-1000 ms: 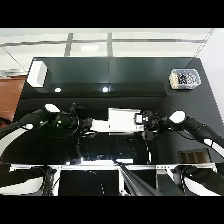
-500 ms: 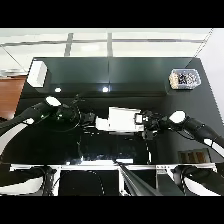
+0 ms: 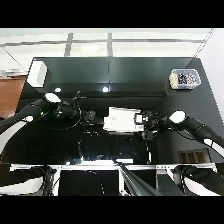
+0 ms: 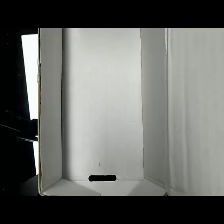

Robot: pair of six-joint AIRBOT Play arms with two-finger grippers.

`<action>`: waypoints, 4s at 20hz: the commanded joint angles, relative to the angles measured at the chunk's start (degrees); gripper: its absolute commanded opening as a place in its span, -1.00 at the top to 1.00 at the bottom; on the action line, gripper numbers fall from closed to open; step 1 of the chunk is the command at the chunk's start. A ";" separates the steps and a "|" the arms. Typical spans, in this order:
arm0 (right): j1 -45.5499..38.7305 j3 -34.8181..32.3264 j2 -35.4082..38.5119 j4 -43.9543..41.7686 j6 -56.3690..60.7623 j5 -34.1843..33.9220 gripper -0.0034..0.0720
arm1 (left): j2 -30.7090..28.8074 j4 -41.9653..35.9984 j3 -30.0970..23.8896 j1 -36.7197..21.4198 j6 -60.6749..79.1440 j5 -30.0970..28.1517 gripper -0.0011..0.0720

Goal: Fold the box and place the chain.

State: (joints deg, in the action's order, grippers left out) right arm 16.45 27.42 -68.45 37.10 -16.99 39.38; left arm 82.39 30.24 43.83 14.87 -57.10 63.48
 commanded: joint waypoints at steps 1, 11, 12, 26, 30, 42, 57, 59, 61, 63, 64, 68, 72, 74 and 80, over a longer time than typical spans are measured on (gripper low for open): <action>0.04 -0.04 -0.04 0.00 0.02 0.02 0.49 | 0.00 -3.52 0.81 0.44 0.37 1.75 -1.00; 0.04 -0.04 -0.02 0.00 0.02 0.02 0.49 | 0.00 -2.62 3.28 7.41 0.85 1.25 -0.52; 0.04 -0.04 -0.04 0.00 0.02 0.02 0.49 | 0.00 -1.16 4.02 7.96 -0.74 0.42 -0.52; 0.04 -0.04 -0.04 0.00 0.02 0.02 0.49 | 0.00 21.77 11.96 17.86 -28.04 -6.95 -0.46; 0.04 -0.04 -0.02 0.00 0.02 0.02 0.49 | 0.00 21.79 11.96 19.21 -30.62 -8.98 -0.35; 0.04 -0.04 -0.04 0.00 0.02 0.02 0.49 | 0.00 37.68 17.14 25.20 -46.66 -9.27 -0.35; 0.04 -0.04 -0.02 0.00 0.02 0.02 0.49 | 0.07 47.76 18.97 30.01 -60.41 -7.48 0.01; 0.04 -0.04 -0.04 0.00 0.02 0.02 0.49 | 0.17 47.78 18.97 29.99 -60.87 -7.10 0.01; 0.04 -0.04 -0.04 0.00 0.02 0.02 0.49 | 0.50 47.95 18.97 30.01 -62.16 -6.40 0.01; 0.04 -0.04 -0.04 0.00 0.02 0.02 0.49 | 0.98 47.95 18.97 30.01 -63.14 -5.97 0.01; 0.04 -0.04 -0.04 0.00 0.02 0.02 0.49 | 1.16 47.93 18.97 30.05 -63.28 -5.97 0.01; 0.04 -0.04 -0.04 0.00 0.02 0.02 0.49 | 1.25 48.89 18.97 31.34 -65.51 -6.01 0.01; 0.04 -0.04 -0.04 0.00 0.02 0.02 0.49 | 2.67 51.74 19.17 32.96 -69.59 -5.70 0.01; 0.04 -0.04 -0.04 0.00 0.02 0.02 0.49 | 4.37 52.24 20.79 33.38 -69.64 -4.44 0.01; 0.04 -0.04 -0.04 0.00 0.02 0.02 0.49 | 8.39 53.40 24.83 33.51 -73.55 -0.26 0.01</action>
State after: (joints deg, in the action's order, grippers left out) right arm 16.45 27.42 -68.45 37.10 -16.97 39.38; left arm 89.27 82.91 67.31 48.27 -128.35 61.17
